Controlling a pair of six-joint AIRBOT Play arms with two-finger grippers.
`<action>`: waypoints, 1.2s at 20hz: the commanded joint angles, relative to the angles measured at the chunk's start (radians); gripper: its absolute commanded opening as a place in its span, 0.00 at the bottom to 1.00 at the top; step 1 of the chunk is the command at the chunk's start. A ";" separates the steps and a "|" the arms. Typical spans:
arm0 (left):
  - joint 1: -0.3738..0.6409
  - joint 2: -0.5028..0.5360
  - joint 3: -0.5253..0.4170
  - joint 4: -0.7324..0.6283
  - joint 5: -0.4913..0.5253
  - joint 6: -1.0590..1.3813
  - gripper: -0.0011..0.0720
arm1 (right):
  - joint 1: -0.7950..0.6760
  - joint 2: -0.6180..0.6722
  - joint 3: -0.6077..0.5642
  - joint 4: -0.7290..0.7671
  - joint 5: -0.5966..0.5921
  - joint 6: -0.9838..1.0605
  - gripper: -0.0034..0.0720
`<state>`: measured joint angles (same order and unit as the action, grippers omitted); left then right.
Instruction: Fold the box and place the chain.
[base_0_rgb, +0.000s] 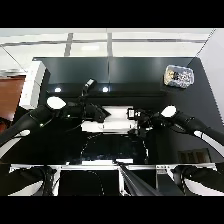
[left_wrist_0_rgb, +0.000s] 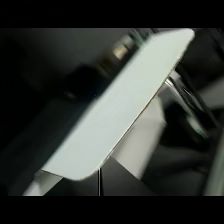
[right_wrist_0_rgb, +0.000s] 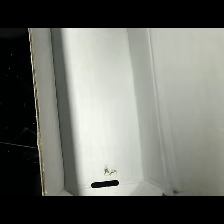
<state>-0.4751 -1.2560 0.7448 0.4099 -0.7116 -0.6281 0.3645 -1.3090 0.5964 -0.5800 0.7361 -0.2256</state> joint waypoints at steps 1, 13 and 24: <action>-0.005 -0.073 0.043 0.034 0.158 0.019 0.05 | 0.001 0.000 0.000 0.000 0.000 0.000 0.34; 0.005 -0.172 0.136 0.185 -0.051 0.026 0.05 | 0.001 0.000 0.000 0.000 0.000 0.000 0.34; 0.090 0.391 -0.091 0.393 -0.077 0.095 0.05 | 0.001 0.000 0.000 0.000 0.000 0.000 0.34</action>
<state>-0.3862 -0.9894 0.7639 0.7784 -0.7937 -0.6224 0.3645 -1.3090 0.5964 -0.5797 0.7361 -0.2256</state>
